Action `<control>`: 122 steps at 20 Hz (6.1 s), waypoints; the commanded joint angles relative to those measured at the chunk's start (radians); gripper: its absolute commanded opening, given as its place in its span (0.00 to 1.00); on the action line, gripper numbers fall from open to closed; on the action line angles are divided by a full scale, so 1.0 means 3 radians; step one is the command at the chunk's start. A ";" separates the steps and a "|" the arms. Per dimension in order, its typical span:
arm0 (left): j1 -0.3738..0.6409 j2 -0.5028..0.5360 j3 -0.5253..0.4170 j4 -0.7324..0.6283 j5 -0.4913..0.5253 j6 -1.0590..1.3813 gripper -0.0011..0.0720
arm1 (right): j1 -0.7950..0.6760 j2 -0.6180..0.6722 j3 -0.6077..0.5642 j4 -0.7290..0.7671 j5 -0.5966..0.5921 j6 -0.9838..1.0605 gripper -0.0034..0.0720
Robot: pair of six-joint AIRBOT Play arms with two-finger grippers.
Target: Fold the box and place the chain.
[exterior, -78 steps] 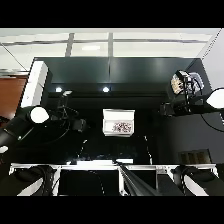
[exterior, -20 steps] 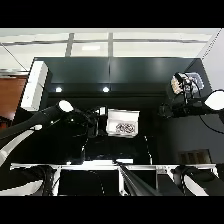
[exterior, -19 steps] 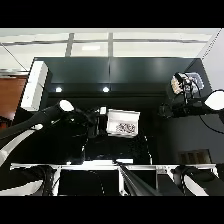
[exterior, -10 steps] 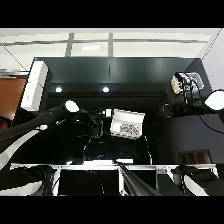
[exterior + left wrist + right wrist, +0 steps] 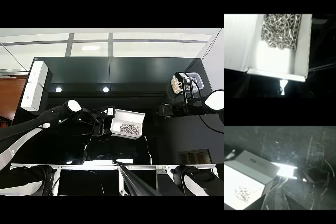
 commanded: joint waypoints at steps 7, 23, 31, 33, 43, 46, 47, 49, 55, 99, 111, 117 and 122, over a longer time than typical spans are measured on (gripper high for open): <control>-0.0041 -0.0051 0.0069 -0.0032 -0.0167 0.0150 0.98 | 0.0001 -0.0003 0.0000 0.0020 -0.0022 0.0000 0.40; -0.0076 -0.0062 0.0069 0.0009 0.0251 -0.0264 0.59 | 0.0237 -0.0659 0.0314 0.0668 -0.0821 -0.0385 0.90; -0.0076 -0.0064 0.0069 0.0008 0.0249 -0.0262 0.59 | 0.0654 -0.0908 0.0484 0.0431 -0.0023 -0.2454 0.89; -0.0076 -0.0064 0.0069 0.0008 0.0249 -0.0261 0.59 | 0.0637 -0.0874 0.0490 0.0364 0.0057 -0.2757 0.89; -0.0079 -0.0064 0.0069 0.0008 0.0249 -0.0261 0.59 | 0.0656 -0.0875 0.0369 0.0721 0.0144 -0.3371 0.84; -0.0079 -0.0064 0.0069 0.0008 0.0249 -0.0261 0.59 | 0.0656 -0.0876 0.0235 0.0721 0.0020 -0.3372 0.84; -0.0079 -0.0064 0.0069 0.0008 0.0249 -0.0261 0.59 | 0.0657 -0.0876 0.0196 0.0725 -0.0041 -0.3372 0.84; -0.0080 -0.0064 0.0069 0.0008 0.0249 -0.0261 0.59 | 0.0657 -0.0876 0.0161 0.0731 -0.0111 -0.3423 0.81; -0.0086 -0.0064 0.0069 0.0008 0.0249 -0.0261 0.59 | 0.0657 -0.0875 0.0163 0.0732 -0.0146 -0.3443 0.44; -0.0086 -0.0064 0.0069 0.0008 0.0252 -0.0257 0.59 | 0.0174 -0.0518 -0.0137 0.1359 0.0253 -0.1974 0.07; -0.0086 -0.0064 0.0069 0.0008 0.0258 -0.0256 0.59 | 0.0366 -0.0558 -0.0913 0.2377 -0.0664 -0.1354 0.07; -0.0086 -0.0064 0.0069 0.0008 0.0262 -0.0257 0.59 | 0.0511 -0.0693 -0.0913 0.1930 -0.0795 -0.1011 0.07; -0.0086 -0.0064 0.0069 0.0008 0.0262 -0.0257 0.59 | 0.0491 -0.0702 -0.0875 0.1921 -0.0703 -0.1244 0.07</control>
